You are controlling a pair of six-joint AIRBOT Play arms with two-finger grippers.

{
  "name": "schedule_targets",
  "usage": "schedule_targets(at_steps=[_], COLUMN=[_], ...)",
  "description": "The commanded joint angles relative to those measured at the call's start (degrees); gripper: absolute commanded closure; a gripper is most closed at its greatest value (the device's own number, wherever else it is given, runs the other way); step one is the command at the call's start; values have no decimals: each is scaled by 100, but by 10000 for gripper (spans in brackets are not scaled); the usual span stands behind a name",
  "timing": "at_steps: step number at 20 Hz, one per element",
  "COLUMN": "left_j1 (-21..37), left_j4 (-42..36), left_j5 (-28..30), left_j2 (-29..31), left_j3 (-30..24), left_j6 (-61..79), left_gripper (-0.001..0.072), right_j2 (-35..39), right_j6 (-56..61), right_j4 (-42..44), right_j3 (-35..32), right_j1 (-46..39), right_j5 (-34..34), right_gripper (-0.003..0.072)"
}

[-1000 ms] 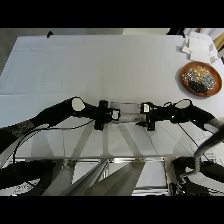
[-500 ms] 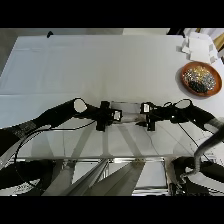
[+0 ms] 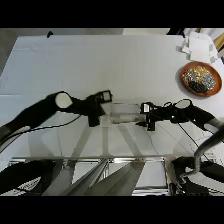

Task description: Fold the box and place the chain.

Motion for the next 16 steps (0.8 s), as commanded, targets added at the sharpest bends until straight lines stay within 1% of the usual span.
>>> schedule_targets(at_steps=[1, 3, 6, 9, 12, 16], left_j1=[566, 855, 1075, 1025, 789, 533], left_j4=[925, 1078, 935, 310, -212, -531], left_j5=[-1025, -1410, -1384, -1211, -1032, -750], left_j2=[428, 413, 223, -293, -787, -1049], left_j3=[-2, -11, -83, -85, -85, -85], left_j6=[-2503, -3335, -3908, -3989, -3971, -3974], left_gripper=[706, 706, 705, 705, 705, 705], right_j2=[-2, -2, -2, -2, -2, -2], right_j6=[2, 2, 2, 2, 4, 2], right_j4=[2, 2, 2, 2, 2, 2], right_j3=[0, 0, 0, 0, 0, 0], right_j1=[2, 2, 2, 2, 2, 2], right_j5=[0, 0, 0, 0, 0, 0], right_gripper=[283, 283, 283, 283, 283, 283])
